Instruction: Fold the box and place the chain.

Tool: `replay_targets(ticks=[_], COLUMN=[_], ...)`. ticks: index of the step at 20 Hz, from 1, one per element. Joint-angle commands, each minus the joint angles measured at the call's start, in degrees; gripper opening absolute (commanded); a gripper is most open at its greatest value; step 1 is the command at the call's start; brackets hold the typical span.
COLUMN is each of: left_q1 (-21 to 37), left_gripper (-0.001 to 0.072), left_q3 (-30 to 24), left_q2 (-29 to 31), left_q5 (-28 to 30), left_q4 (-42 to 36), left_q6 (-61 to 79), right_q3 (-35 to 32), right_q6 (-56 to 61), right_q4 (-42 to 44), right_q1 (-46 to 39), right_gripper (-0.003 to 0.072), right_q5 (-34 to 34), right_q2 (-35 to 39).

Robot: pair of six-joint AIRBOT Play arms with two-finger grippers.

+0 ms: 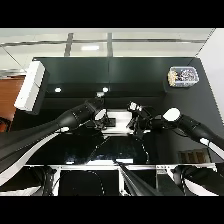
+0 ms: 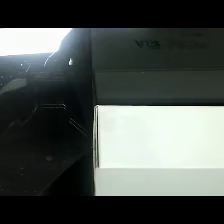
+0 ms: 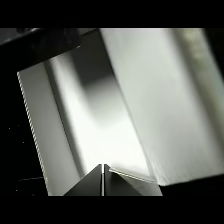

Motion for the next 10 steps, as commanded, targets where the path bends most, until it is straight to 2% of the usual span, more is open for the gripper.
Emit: replay_targets(ticks=[1,3,6,8,10], left_q1=[0.0,0.0,0.0,0.0,0.0], left_gripper=[0.0030,0.0031,0.0030,0.0031,0.0031], left_q3=[0.0,0.0,0.0,0.0,0.0], left_q2=[0.0,0.0,0.0,0.0,0.0], left_q5=[0.2,0.2,0.2,0.3,0.2], left_q4=[0.1,0.1,0.1,0.0,0.1], left_q6=[0.0,0.0,0.0,0.0,0.0], right_q3=[3.4,5.9,6.2,4.3,-0.1], right_q6=[19.5,30.0,47.7,52.9,60.1], right_q4=[-12.3,-17.0,-19.5,-20.3,-20.2], right_q1=[-2.5,-7.5,-20.2,-29.3,-34.9], right_gripper=[0.0014,0.0015,0.0017,0.0016,0.0016], right_q5=[8.4,13.6,14.7,13.2,10.4], right_q2=[4.4,9.2,14.3,14.0,13.5])
